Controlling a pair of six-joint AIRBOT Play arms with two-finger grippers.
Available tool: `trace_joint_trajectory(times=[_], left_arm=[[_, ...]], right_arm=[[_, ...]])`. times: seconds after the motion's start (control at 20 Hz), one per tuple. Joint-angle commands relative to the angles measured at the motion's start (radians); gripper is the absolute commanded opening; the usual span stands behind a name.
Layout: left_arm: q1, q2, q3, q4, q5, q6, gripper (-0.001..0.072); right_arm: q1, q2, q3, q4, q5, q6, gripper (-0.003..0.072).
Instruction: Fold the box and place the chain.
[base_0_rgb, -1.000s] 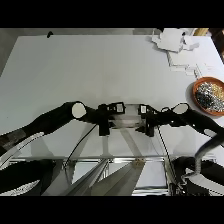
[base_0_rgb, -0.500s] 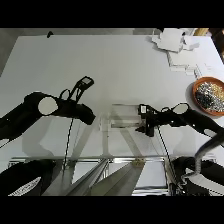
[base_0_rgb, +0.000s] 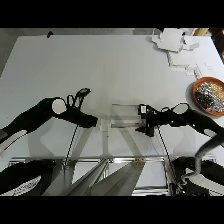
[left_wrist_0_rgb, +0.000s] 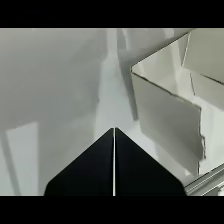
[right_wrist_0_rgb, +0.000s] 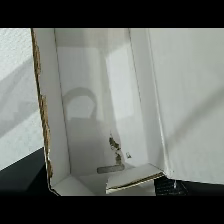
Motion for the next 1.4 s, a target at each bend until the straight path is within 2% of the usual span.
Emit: trace_joint_trajectory(times=[0.0, 0.25, 0.65, 0.8, 0.85, 0.95, 1.2, 1.25, 1.3, 1.35], left_arm=[[-0.017, -0.080, -0.005, -0.113, 0.043, 0.057, 0.0008], [-0.037, -0.099, -0.005, -0.165, 0.067, 0.114, 0.0006], [-0.043, -0.005, -0.004, -0.231, 0.097, 0.258, 0.0006], [-0.087, -0.005, 0.000, -0.305, 0.167, 0.302, 0.0011], [-0.096, -0.005, 0.001, -0.311, 0.187, 0.301, 0.0025], [-0.106, -0.005, 0.001, -0.310, 0.188, 0.298, 0.0151], [-0.114, -0.004, 0.001, -0.310, 0.191, 0.298, 0.0163], [-0.114, -0.004, 0.001, -0.311, 0.193, 0.298, 0.0178], [-0.114, -0.004, 0.001, -0.310, 0.194, 0.298, 0.0224], [-0.113, -0.004, 0.000, -0.310, 0.193, 0.298, 0.0229]], right_arm=[[0.000, 0.000, 0.000, 0.000, 0.000, 0.000, 0.0295], [0.000, 0.000, 0.000, 0.000, 0.000, 0.000, 0.0295], [0.000, 0.000, 0.000, 0.000, 0.001, 0.000, 0.0295], [0.000, 0.000, 0.000, 0.000, 0.000, 0.000, 0.0295], [0.000, 0.000, 0.000, 0.000, 0.000, 0.000, 0.0295], [0.000, 0.000, 0.000, 0.000, 0.000, 0.000, 0.0295], [0.000, 0.000, 0.000, 0.000, 0.000, 0.000, 0.0295], [-0.001, 0.000, 0.000, 0.000, 0.000, 0.000, 0.0295], [0.000, 0.000, 0.000, 0.000, 0.000, 0.000, 0.0295], [0.000, 0.000, 0.000, 0.000, 0.000, 0.000, 0.0295]])
